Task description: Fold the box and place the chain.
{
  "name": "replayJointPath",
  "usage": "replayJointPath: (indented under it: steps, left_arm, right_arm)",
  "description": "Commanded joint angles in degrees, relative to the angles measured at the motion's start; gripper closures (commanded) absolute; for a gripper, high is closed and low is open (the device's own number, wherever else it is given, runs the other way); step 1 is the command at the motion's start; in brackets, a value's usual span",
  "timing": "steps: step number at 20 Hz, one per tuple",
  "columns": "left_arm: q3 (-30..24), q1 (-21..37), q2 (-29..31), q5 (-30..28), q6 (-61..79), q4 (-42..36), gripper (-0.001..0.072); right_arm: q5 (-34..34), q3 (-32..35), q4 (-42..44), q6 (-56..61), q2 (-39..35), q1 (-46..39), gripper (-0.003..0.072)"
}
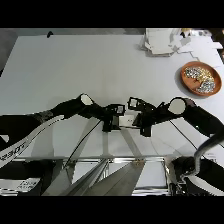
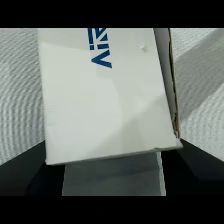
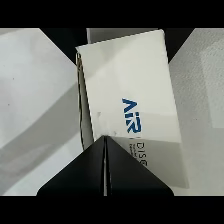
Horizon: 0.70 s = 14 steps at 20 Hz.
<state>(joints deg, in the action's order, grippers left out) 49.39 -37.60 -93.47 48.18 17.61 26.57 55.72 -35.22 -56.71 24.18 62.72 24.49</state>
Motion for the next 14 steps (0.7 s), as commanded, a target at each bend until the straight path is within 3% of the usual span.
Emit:
replayJointPath:
  steps: [1,8,11,14]
  left_arm:
    - [0.04,0.00,0.04,0.07,-0.02,0.02,0.0622]
    - [0.04,0.00,0.04,0.07,-0.02,0.02,0.0622]
    - [0.04,0.00,0.04,0.07,-0.02,0.02,0.0622]
    - [0.04,0.00,0.04,0.09,-0.02,0.02,0.0622]
  right_arm:
    - [0.15,0.17,-0.35,0.26,-0.02,-0.02,0.0669]
    - [-1.81,-0.04,-1.51,6.78,-8.59,-0.37,0.0669]
    - [-0.81,-0.17,-11.39,30.32,-13.66,-4.37,0.0669]
    - [10.51,-0.13,-22.91,47.84,-16.39,-12.24,0.0669]
